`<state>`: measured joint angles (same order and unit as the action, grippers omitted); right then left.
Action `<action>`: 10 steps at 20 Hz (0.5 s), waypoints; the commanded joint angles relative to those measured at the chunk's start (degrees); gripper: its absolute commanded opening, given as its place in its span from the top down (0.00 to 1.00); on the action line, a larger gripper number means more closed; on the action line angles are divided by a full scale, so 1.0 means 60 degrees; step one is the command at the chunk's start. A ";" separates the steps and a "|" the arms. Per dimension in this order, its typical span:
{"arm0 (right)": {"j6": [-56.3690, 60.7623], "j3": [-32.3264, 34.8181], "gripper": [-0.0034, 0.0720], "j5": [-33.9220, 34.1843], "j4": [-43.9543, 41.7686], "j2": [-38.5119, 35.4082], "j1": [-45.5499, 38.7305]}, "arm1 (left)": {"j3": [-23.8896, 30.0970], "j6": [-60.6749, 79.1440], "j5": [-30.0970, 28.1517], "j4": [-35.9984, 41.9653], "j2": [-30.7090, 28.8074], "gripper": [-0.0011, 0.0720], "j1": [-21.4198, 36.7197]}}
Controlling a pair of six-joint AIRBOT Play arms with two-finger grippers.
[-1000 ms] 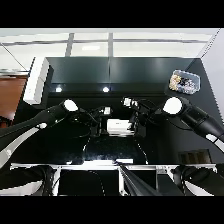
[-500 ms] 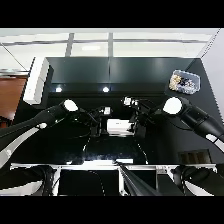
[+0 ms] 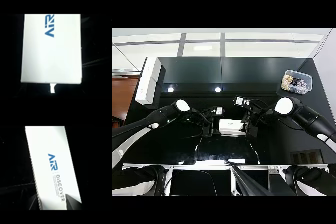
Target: Fold the box and place the chain.
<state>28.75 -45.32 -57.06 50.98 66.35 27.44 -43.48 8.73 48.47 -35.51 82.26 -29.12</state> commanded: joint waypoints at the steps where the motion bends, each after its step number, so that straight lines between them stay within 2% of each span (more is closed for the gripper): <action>1: 0.0331 -0.0109 0.38 -0.0073 -0.0022 -0.0109 -0.0025 | 0.0000 0.0000 0.0000 0.0000 0.0004 0.51 -0.0007; 5: 0.3468 -0.0790 0.38 -0.1271 -0.0025 -0.0714 -0.0667 | 0.0000 0.0000 0.0000 -0.0004 0.0004 0.50 -0.0007; 8: 0.4983 -0.0688 0.38 -0.2444 0.0007 -0.0903 -0.1333 | 0.0000 0.0000 -0.0015 -0.0004 0.0004 0.50 -0.0007; 9: 0.5457 -0.0437 0.53 -0.2492 -0.0055 -0.0903 -0.1501 | 0.0000 0.0000 -0.0015 0.0000 0.0004 0.50 -0.0007; 10: 0.5676 -0.0091 0.91 -0.2324 -0.0262 -0.0903 -0.1585 | 0.0000 0.0000 -0.0011 -0.0004 0.0004 0.50 -0.0007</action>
<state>53.43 -48.03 -67.75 50.78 61.58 20.45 -43.48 8.69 48.47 -35.51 82.26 -29.12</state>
